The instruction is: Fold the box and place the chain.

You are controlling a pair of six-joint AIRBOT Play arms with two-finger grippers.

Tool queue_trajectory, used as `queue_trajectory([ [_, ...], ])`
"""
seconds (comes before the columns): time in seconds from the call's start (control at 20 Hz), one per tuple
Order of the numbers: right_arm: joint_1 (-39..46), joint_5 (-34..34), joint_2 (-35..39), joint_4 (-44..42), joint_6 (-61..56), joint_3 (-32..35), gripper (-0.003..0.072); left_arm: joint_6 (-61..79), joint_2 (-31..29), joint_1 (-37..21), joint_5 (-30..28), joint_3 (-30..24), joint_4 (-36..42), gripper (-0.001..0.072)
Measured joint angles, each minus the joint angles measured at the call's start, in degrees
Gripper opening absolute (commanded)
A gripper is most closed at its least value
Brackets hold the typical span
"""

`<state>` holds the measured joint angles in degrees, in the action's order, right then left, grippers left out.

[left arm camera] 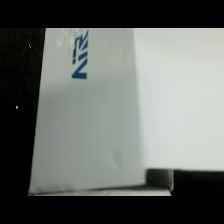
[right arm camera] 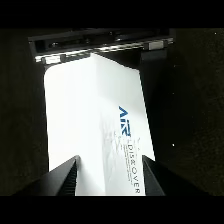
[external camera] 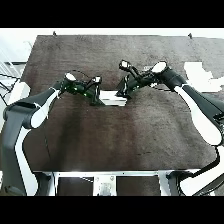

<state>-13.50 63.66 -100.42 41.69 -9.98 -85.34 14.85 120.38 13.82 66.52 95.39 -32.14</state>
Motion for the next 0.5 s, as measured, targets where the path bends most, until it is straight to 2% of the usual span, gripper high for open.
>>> queue_trajectory([
  [0.5, -1.44, -3.89, 0.04, -0.35, 3.63, 2.25, 0.0432, -0.02, 0.0, 0.0, 0.0, 0.0, 0.02, 0.0628],
])
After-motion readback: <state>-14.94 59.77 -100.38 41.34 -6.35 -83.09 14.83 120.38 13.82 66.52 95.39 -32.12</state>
